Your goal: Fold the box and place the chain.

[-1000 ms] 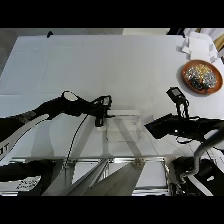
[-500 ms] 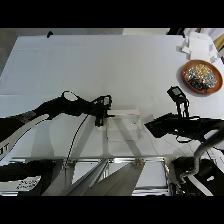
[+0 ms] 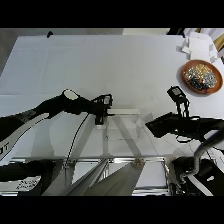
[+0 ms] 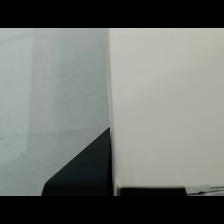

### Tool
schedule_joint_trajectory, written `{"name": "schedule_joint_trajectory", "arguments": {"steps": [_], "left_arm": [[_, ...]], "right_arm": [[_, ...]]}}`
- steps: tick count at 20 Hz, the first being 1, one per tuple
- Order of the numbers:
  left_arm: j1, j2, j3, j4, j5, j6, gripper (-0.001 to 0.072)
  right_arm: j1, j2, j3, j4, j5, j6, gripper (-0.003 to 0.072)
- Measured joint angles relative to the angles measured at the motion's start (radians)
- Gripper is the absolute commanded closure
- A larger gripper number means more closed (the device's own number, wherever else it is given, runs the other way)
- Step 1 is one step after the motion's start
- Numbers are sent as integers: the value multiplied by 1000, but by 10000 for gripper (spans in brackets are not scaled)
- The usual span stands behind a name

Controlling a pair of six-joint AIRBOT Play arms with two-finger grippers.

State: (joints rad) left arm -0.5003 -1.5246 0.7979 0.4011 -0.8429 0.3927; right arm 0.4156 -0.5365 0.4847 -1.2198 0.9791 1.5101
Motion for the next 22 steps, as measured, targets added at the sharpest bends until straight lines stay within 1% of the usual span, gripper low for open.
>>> {"name": "schedule_joint_trajectory", "arguments": {"steps": [6,13,22], "left_arm": [[0,0,13,68,-37,-34,703],[1,0,13,82,-51,-38,697],[1,0,13,84,-46,-39,697]], "right_arm": [[0,0,0,-11,0,-1,139],[0,0,0,-14,0,-1,140],[0,0,0,-14,-2,-1,150]]}}
